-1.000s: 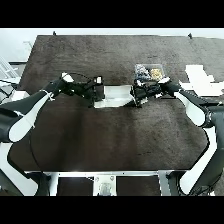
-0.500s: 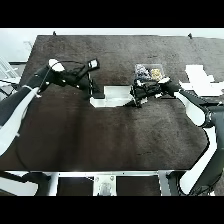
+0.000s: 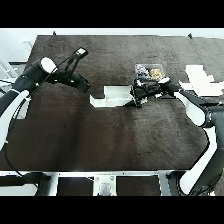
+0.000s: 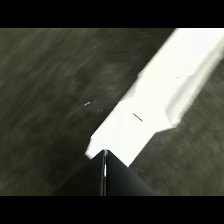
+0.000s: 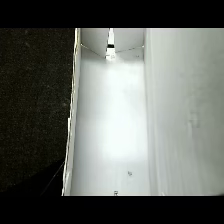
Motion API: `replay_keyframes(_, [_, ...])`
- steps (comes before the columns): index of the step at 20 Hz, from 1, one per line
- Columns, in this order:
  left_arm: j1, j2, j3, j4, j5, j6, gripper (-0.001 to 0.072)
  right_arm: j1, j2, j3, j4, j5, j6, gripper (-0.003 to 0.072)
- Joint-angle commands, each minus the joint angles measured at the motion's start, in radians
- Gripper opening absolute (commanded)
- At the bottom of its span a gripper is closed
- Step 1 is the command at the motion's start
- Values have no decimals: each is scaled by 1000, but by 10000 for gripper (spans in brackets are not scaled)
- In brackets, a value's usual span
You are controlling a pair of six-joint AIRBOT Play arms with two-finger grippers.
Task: Fold the box and place the chain.
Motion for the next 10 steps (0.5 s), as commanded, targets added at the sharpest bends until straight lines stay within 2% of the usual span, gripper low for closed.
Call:
replay_keyframes(1, [51, 6, -60, 10, 34, -198, 18, -1, 0, 0, 0, 0, 1, 506])
replay_keyframes(4, [104, 5, -99, -16, -29, -198, 19, -1, 0, 0, 0, 0, -6, 506])
replay_keyframes(10, [108, -53, -112, -64, -59, -195, 19, -1, 0, 0, 0, 0, -6, 506])
